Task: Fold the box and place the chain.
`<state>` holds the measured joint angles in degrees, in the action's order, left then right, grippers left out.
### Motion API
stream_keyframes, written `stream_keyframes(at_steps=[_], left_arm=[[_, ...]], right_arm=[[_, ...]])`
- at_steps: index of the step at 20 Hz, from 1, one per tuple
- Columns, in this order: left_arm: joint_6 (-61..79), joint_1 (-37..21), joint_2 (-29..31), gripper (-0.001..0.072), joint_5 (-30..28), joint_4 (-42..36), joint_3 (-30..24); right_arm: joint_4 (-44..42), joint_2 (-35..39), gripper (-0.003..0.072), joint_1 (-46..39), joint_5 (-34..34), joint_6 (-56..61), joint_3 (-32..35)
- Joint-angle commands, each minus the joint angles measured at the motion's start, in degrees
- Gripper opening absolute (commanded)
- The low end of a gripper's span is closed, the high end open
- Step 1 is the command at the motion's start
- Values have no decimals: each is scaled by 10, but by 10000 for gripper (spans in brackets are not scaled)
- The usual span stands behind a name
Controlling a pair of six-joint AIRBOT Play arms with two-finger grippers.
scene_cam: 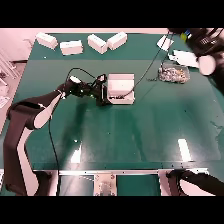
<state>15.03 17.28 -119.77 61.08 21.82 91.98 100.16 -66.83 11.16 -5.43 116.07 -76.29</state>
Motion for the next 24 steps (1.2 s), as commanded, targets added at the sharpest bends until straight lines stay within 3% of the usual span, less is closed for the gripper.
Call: stream_keyframes(at_steps=[1,4,10,19,24], left_arm=[[0,-1,0,562,0,0,0],[0,-1,0,562,0,0,0],[0,-1,0,562,0,0,0],[0,-1,0,562,0,0,0],[0,-1,0,562,0,0,0]], right_arm=[[0,59,4,50,1,-96,-47],[0,59,5,101,0,-135,-80],[4,58,5,174,-27,-163,-83],[10,57,5,184,30,-163,-112],[10,52,5,184,100,-163,-115]])
